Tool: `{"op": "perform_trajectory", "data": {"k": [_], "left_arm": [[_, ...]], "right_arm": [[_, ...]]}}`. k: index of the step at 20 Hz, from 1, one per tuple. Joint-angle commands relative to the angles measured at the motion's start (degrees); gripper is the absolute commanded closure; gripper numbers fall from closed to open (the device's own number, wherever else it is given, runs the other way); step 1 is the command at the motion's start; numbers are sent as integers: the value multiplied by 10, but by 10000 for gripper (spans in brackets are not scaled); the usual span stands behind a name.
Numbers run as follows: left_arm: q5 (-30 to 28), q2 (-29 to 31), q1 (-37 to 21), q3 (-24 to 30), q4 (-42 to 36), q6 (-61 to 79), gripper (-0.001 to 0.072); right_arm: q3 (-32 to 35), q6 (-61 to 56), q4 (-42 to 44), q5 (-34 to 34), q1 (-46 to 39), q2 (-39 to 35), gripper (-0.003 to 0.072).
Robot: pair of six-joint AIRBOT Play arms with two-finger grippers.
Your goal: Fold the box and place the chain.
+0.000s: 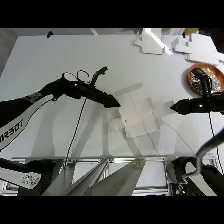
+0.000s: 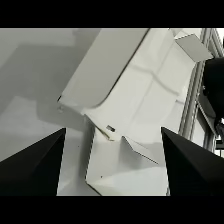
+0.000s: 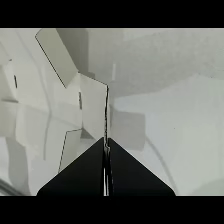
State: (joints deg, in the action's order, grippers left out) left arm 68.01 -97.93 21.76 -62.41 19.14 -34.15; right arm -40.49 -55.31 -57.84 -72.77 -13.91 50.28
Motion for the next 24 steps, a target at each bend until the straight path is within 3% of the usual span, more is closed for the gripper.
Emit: {"op": "perform_trajectory", "data": {"k": [1,5,9,14,16,20,22,24], "left_arm": [[-31,-5,-3,0,-13,1,72],[-94,-12,52,0,-52,42,72],[-71,-53,65,0,-62,42,71],[-51,-74,76,0,-163,110,90],[-47,-73,85,0,-156,115,177],[11,-72,80,0,-60,112,436],[24,-72,68,0,-21,110,482],[20,-72,60,0,-28,114,704]], "right_arm": [[0,1,0,0,0,0,671],[0,1,0,0,0,0,671],[0,1,0,0,0,0,671],[0,1,0,0,0,0,671],[0,1,0,0,0,0,671],[0,1,-1,-1,0,0,671],[0,1,0,-1,0,0,671],[0,1,0,-3,0,0,671]]}}
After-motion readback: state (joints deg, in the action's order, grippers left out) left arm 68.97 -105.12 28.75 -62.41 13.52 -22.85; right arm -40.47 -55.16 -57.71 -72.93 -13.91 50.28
